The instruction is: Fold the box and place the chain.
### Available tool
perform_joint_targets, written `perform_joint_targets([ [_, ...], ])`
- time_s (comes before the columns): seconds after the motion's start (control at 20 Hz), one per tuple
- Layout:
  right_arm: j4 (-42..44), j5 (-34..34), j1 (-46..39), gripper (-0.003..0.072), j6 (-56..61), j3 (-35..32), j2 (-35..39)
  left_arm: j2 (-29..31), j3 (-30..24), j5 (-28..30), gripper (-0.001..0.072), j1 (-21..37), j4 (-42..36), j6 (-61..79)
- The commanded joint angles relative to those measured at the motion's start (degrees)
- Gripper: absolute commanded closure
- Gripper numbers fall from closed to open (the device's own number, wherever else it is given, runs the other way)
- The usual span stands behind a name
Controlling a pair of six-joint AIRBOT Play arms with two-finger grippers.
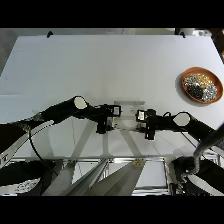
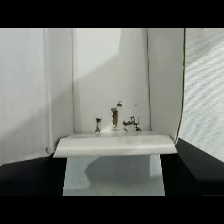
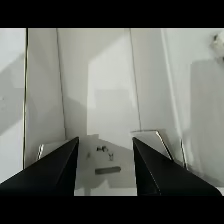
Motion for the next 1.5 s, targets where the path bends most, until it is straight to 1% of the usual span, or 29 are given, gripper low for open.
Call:
perform_joint_targets([
  [0.0, 3.06, -1.4, 0.04, 0.0286, -2.47, 0.0, -0.13, -0.02, -0.02, 0.04, 0.0457, -0.04, 0.02, 0.07],
  [0.05, 3.04, -1.36, 0.04, 0.041, -2.45, 0.0, -0.11, -0.02, -0.02, 0.04, 0.0457, -0.02, 0.02, 0.07],
  [0.1, 3.02, -1.36, 0.02, 0.059, -2.43, 0.0, -0.11, -0.02, -0.02, 0.04, 0.0457, -0.02, 0.02, 0.07],
  [0.15, 2.99, -1.36, 0.0, 0.0669, -2.27, 0.0, -0.09, -0.02, -0.02, 0.04, 0.0457, -0.04, 0.02, 0.07],
  [0.3, 2.67, -0.55, -0.02, 0.0669, -2.16, 0.0, 0.98, -0.02, -0.02, 0.04, 0.0457, -0.04, 0.02, 0.07],
  [0.4, 0.55, 0.46, 0.0, 0.0669, -1.01, 0.0, 3.54, -0.02, -0.02, 0.04, 0.0457, -0.04, 0.02, 0.07],
  [0.5, -3.45, 1.05, -0.02, 0.0669, 3.52, 0.0, 7.61, -0.02, -0.02, 0.04, 0.0457, -0.04, 0.02, 0.07],
  [0.6, -8.44, 3.04, -0.02, 0.0669, 9.62, 0.0, 12.94, -0.02, -0.02, 0.04, 0.0457, -0.02, 0.02, 0.07],
  [0.65, -11.3, 4.09, -0.02, 0.0669, 14.67, 0.0, 15.87, 0.0, -0.02, 0.04, 0.0457, -0.04, 0.02, 0.07],
  [0.7, -13.73, 4.48, -0.31, 0.0669, 23.06, 0.0, 18.45, -0.02, -0.02, 0.04, 0.0457, -0.04, 0.02, 0.07],
  [0.8, -19.26, 5.07, -3.15, 0.0669, 47.12, 0.0, 23.43, -0.02, -0.02, 0.04, 0.0457, -0.04, 0.02, 0.07],
  [0.85, -23.02, 6.75, -5.31, 0.0669, 58.8, 0.0, 25.73, -0.02, -0.02, 0.04, 0.0457, -0.04, 0.02, 0.07],
  [0.95, -29.68, 12.22, -10.05, 0.0669, 75.93, 0.0, 28.94, -0.02, -0.02, 0.04, 0.0457, -0.04, 0.02, 0.07],
  [1.05, -34.34, 18.12, -15.26, 0.0669, 86.49, 0.0, 30.18, -0.02, -0.02, 0.04, 0.0457, -0.04, 0.02, 0.07],
  [1.1, -35.78, 19.69, -17.81, 0.0669, 90.4, 0.0, 30.23, -0.02, -0.02, 0.04, 0.0457, -0.04, 0.02, 0.07],
  [1.15, -36.15, 20.15, -20.35, 0.0669, 92.76, 0.0, 30.23, -0.02, -0.02, 0.07, 0.0457, -0.04, 0.02, 0.07],
  [1.25, -35.95, 20.2, -23.93, 0.0669, 93.13, -0.02, 30.03, -0.02, -0.02, 0.04, 0.0457, -0.04, 0.02, 0.07],
  [1.35, -35.93, 20.0, -25.42, 0.067, 93.22, -0.13, 28.41, -0.02, -0.02, 0.04, 0.0457, -0.04, 0.02, 0.07],
  [1.45, -35.06, 19.54, -25.42, 0.067, 93.98, -0.61, 24.96, -0.02, -0.02, 0.04, 0.0457, -0.04, 0.02, 0.07],
])
